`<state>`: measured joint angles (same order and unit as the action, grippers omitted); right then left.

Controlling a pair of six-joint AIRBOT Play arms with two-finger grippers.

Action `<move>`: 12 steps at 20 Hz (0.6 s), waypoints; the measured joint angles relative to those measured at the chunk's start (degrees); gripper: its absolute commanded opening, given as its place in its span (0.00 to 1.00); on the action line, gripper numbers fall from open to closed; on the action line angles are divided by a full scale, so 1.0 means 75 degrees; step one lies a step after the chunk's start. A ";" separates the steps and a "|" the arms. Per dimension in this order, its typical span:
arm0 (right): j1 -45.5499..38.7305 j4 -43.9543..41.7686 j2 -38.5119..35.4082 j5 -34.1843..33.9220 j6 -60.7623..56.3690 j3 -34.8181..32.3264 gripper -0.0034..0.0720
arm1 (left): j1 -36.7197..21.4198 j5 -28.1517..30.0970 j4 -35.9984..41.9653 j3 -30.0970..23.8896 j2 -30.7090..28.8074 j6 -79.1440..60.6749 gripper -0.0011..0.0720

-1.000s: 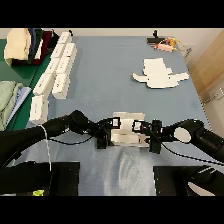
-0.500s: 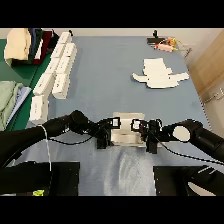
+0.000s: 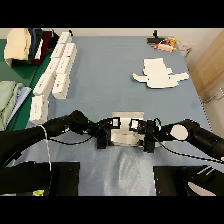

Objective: Fold the box.

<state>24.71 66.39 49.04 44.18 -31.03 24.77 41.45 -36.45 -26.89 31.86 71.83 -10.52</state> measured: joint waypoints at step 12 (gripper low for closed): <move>-0.0079 0.3972 -0.0224 0.2218 -0.5610 0.0347 0.05 | 0.0000 0.0000 -0.0003 0.0000 0.0000 -0.0020 0.73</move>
<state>24.12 96.18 47.35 60.82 -73.10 27.38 41.45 -36.45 -26.92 31.86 71.83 -10.68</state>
